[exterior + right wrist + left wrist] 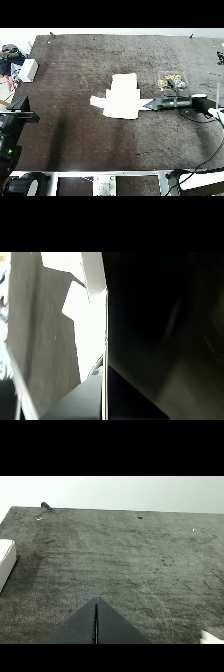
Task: Fold the box and place the chain.
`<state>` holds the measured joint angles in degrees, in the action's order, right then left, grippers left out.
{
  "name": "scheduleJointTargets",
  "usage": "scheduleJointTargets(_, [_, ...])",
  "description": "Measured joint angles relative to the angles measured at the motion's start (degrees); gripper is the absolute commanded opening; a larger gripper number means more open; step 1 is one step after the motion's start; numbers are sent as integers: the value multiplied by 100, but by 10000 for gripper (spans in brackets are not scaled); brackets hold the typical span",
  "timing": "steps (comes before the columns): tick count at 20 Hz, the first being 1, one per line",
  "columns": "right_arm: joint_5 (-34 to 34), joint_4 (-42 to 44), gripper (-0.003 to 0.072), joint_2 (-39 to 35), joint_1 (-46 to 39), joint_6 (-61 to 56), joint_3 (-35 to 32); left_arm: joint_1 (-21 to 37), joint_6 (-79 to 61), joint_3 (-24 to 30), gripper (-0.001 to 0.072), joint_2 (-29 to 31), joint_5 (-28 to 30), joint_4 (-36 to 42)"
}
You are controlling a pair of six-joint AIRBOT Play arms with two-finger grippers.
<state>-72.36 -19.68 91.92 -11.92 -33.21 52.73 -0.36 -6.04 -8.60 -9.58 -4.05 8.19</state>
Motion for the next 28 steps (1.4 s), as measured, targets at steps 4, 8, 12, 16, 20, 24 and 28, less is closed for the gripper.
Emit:
scheduleJointTargets(4, [883,348,9,-15,852,-186,184,0,2,0,11,0,-85,-2])
scheduleJointTargets(8, [1705,138,10,11,1368,-229,457,0,-7,0,547,0,-428,-7])
scheduleJointTargets(12, [2317,-52,10,203,1561,-210,581,2,-61,-9,670,0,-1058,17])
scheduleJointTargets(16, [2546,-96,10,289,1672,131,621,-2,-74,-103,536,-216,-1580,81])
scheduleJointTargets(20, [2677,-105,10,313,1792,398,632,-2,-9,-671,536,-1292,-2048,107])
scheduleJointTargets(24, [2721,-111,11,319,1836,518,634,2,13,-1762,538,-3119,-2608,46])
scheduleJointTargets(28, [2721,-122,11,319,1847,608,634,0,562,-3322,547,-5213,-3654,-743])
